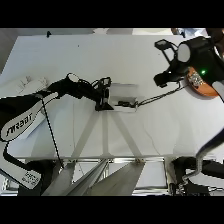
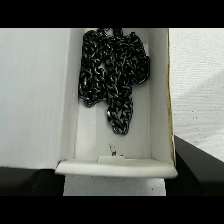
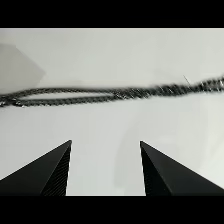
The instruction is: Fold the box and place the chain.
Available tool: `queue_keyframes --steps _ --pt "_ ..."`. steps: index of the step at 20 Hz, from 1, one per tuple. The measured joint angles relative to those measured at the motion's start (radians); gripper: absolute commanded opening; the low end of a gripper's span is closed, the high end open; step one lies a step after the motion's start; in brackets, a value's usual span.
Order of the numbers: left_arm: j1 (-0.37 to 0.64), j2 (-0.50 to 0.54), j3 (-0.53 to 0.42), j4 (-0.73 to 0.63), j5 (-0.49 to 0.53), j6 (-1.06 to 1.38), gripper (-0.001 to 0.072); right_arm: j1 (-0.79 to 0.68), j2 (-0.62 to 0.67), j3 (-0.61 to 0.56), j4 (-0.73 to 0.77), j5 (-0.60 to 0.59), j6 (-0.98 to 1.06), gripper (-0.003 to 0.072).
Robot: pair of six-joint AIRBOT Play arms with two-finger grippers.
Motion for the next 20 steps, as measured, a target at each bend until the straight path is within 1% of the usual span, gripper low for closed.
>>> queue_keyframes --steps 2,3,4,9,12,13,17,18,19,20 --pt "0.000 0.000 0.000 0.000 0.000 0.000 0.0279 -0.060 -0.019 -0.002 0.014 0.022 0.009 0.0489" --pt "0.000 0.000 0.000 0.000 0.000 0.000 0.0279 -0.079 -0.032 -0.003 0.017 0.028 0.011 0.0532" --pt "0.000 0.000 0.000 0.000 0.000 0.000 0.0279 -0.094 -0.050 -0.004 0.024 0.032 0.012 0.0541" --pt "0.000 0.000 0.000 0.000 0.000 0.000 0.0279 -0.124 -0.169 -0.006 0.067 0.024 0.057 0.0541" --pt "0.000 0.000 0.000 0.000 0.000 0.000 0.0279 -0.129 -0.234 -0.007 0.083 -0.008 0.102 0.0538" --pt "0.000 0.000 0.000 0.000 0.000 0.000 0.0279 -0.129 -0.251 -0.007 0.085 -0.019 0.120 0.0519" --pt "0.000 0.000 0.000 0.000 0.000 0.000 0.0279 -0.130 -0.301 -0.007 0.085 -0.060 0.171 0.0513" --pt "0.000 0.000 0.000 0.000 0.000 0.000 0.0279 -0.130 -0.311 -0.007 0.085 -0.069 0.180 0.0445" --pt "0.000 0.000 0.000 0.000 0.000 0.000 0.0279 -0.130 -0.321 -0.007 0.085 -0.077 0.191 0.0397" --pt "0.000 0.000 0.000 0.000 0.000 0.000 0.0279 -0.130 -0.328 -0.006 0.085 -0.080 0.199 0.0396"
